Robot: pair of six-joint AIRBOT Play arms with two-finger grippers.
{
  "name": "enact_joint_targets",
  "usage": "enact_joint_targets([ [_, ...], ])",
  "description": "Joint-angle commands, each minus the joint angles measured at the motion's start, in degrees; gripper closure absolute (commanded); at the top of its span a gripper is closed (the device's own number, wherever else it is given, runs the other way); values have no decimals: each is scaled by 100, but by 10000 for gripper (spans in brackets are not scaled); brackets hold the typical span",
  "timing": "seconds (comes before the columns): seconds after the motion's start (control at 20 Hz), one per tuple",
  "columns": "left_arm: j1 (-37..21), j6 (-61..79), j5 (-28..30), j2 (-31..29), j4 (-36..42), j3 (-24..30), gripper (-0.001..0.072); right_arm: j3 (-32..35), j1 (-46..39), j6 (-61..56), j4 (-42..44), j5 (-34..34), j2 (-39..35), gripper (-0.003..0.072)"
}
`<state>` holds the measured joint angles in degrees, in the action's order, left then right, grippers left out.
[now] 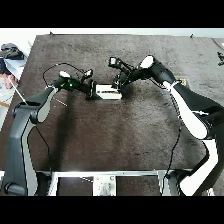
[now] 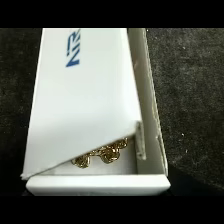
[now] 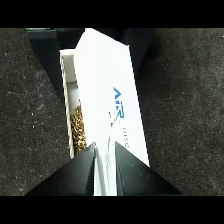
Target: Fold the box and place the chain.
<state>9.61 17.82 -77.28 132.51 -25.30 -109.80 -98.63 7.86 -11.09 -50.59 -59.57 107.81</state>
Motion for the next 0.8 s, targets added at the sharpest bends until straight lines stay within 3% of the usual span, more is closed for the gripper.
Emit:
enact_joint_targets([
  [0.0, -2, 4, -7, -2, 28, -4, 431, -2, 44, -11, -243, -85, 2, 519],
  [0.6, -2, 4, -7, -2, 28, -4, 431, 7, 186, -50, -575, -632, 37, 517],
  [0.75, -2, 4, -7, -2, 28, -4, 431, 7, 101, -48, -122, -737, 35, 410],
])
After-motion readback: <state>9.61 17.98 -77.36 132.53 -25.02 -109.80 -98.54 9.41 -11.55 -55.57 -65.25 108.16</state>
